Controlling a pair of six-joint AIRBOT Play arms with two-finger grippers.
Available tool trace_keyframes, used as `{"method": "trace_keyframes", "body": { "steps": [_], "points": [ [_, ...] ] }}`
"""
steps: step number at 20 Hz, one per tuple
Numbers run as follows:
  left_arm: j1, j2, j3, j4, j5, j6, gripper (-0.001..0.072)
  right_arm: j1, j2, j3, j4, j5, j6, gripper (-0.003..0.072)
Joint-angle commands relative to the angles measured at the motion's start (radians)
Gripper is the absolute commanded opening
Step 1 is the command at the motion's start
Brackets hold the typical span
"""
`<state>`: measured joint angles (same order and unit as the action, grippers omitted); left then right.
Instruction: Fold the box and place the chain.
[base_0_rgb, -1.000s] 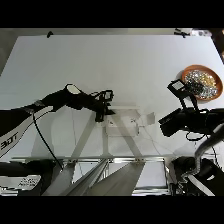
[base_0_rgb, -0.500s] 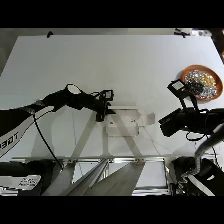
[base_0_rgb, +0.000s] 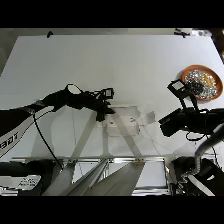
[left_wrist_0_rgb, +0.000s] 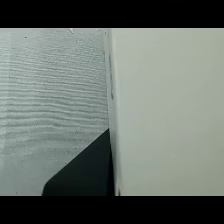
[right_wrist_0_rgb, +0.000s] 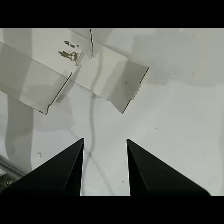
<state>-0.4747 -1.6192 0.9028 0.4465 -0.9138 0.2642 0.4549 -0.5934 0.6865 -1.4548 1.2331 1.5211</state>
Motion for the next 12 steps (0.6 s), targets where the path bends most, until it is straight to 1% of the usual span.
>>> {"method": "trace_keyframes", "body": {
  "steps": [1, 4, 5, 6, 7, 10, 12],
  "points": [
    [0.000, 0.000, 0.001, 0.003, 0.000, -0.008, 0.0005, 0.000, 0.001, 0.000, 0.001, 0.003, -0.011, 0.0298],
    [0.000, 0.000, 0.001, 0.003, -0.003, -0.006, 0.0013, 0.000, 0.001, 0.000, 0.016, 0.031, -0.108, 0.0292],
    [0.000, 0.000, 0.001, 0.003, -0.003, -0.006, 0.0013, 0.000, 0.001, 0.000, 0.027, 0.035, -0.165, 0.0233],
    [0.000, 0.000, 0.001, 0.003, -0.003, -0.006, 0.0013, 0.000, 0.001, -0.001, 0.042, 0.030, -0.226, 0.0050],
    [0.000, 0.000, 0.001, 0.003, -0.003, -0.006, 0.0013, 0.000, 0.001, -0.001, 0.058, 0.019, -0.279, 0.0012],
    [0.000, 0.000, 0.001, 0.003, -0.003, -0.006, 0.0012, 0.001, 0.001, -0.005, 0.183, -0.022, -0.444, 0.0009],
    [0.000, 0.000, 0.001, 0.003, -0.003, -0.007, 0.0012, 0.024, 0.003, -0.045, 0.227, -0.087, -0.536, 0.0009]
  ]
}}
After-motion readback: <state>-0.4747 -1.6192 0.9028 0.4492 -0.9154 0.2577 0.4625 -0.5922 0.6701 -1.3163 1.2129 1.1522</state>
